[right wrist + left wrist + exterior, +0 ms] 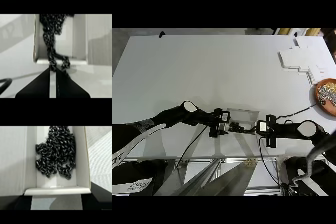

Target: Fold the box and place the chain.

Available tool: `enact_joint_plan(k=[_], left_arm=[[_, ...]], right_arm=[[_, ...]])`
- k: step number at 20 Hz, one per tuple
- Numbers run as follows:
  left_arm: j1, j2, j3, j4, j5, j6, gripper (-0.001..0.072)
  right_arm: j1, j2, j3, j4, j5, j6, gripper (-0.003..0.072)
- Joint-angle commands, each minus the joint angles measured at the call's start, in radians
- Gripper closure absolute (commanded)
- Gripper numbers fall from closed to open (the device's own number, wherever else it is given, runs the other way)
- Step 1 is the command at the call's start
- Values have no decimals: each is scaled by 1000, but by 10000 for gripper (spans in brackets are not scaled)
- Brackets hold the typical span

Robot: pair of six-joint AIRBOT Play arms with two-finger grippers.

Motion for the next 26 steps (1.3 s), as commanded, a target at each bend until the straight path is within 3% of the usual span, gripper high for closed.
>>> enact_joint_plan(k=[1,3,6,10,12,20,23,24,25,26], left_arm=[[0,1,1,0,0,0,308],[0,1,1,0,0,0,308],[0,1,1,0,0,0,308],[0,1,1,0,0,0,308],[0,1,1,0,0,0,308],[0,1,1,0,0,0,308],[0,1,1,0,0,0,308],[0,1,1,0,0,0,308],[0,1,1,0,0,0,308],[0,1,1,0,0,0,308]], right_arm=[[1,47,26,-193,55,179,670],[1,116,83,-200,174,201,670],[1,172,166,-64,298,204,671],[1,155,179,357,211,202,669],[21,130,179,435,147,202,669],[215,-109,179,421,-52,252,666],[237,-136,180,421,-84,253,618],[237,-134,188,417,-87,257,571],[237,-135,211,372,-84,311,502],[237,-134,247,279,-63,385,498]])
